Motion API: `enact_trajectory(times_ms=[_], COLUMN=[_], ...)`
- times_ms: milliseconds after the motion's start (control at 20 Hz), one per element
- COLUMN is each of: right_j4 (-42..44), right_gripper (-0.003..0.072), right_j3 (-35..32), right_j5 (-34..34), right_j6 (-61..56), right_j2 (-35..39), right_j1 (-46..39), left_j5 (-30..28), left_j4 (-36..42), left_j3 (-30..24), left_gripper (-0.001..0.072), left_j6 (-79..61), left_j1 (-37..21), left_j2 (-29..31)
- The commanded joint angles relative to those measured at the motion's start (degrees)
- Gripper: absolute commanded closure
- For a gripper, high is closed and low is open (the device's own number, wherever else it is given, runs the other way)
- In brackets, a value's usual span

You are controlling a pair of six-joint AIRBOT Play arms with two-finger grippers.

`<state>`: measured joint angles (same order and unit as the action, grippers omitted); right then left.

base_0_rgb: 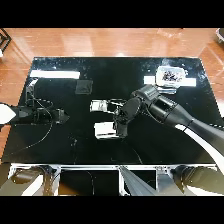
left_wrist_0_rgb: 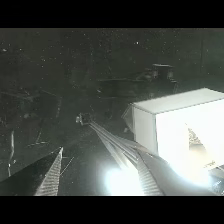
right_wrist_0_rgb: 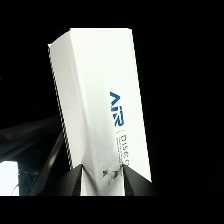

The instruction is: Fold the box and place the chain.

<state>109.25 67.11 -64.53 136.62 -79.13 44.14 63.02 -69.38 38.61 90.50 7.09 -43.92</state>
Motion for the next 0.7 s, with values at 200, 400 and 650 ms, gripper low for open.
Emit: enact_trajectory(times_ms=[200, 400, 650], right_j4=[-0.04, -0.02, 0.0], right_gripper=[0.053, 0.0529, 0.0452], right_j3=[0.0, 0.0, -0.02], right_j5=[0.61, 0.85, 0.26], right_j6=[0.15, 0.15, 0.15], right_j2=[-0.2, -0.2, -0.2], right_j1=[0.02, 0.02, 0.02], left_j5=[0.0, 0.0, 0.0], left_j4=[-0.02, -0.02, -0.02], left_j3=[-0.02, -0.02, -0.02], left_gripper=[0.0153, 0.0153, 0.0153], left_j6=[-0.02, -0.02, -0.02], left_j1=[-0.07, -0.07, -0.07], left_j2=[-0.02, -0.02, -0.02])
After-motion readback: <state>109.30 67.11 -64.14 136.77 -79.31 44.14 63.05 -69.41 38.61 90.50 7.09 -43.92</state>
